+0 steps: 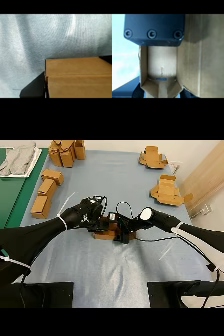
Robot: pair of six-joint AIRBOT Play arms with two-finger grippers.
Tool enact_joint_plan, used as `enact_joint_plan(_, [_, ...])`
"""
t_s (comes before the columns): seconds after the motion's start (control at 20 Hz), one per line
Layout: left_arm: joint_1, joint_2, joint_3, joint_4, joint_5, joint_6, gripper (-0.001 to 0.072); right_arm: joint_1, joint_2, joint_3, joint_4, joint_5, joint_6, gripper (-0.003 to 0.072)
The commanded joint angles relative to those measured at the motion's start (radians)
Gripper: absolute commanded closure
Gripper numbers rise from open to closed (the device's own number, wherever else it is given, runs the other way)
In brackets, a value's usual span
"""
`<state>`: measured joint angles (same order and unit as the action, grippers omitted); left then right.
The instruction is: Fold the box.
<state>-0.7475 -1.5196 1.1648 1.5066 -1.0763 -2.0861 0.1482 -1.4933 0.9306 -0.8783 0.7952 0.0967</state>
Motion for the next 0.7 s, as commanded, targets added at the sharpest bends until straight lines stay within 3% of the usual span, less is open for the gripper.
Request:
enact_joint_plan(0.0, [-0.001, 0.008, 0.014, -0.008, 0.003, 0.002, 0.0688, 0.001, 0.001, 0.001, 0.003, -0.002, 0.001, 0.0403])
enact_joint_plan(0.05, [-0.001, 0.012, 0.018, -0.007, 0.003, 0.002, 0.0642, 0.001, 0.001, 0.001, 0.003, -0.002, 0.001, 0.0403])
enact_joint_plan(0.1, [-0.001, 0.016, 0.020, -0.008, 0.002, -0.001, 0.0366, 0.001, 0.001, 0.001, 0.003, -0.002, 0.001, 0.0403])
enact_joint_plan(0.15, [-0.001, 0.018, 0.020, -0.007, 0.000, -0.006, 0.0328, 0.001, 0.001, 0.001, 0.003, -0.002, 0.001, 0.0403])
enact_joint_plan(0.65, [-0.001, 0.027, 0.020, -0.006, -0.036, 0.011, 0.0326, 0.001, 0.001, 0.001, 0.003, -0.002, 0.001, 0.0403])
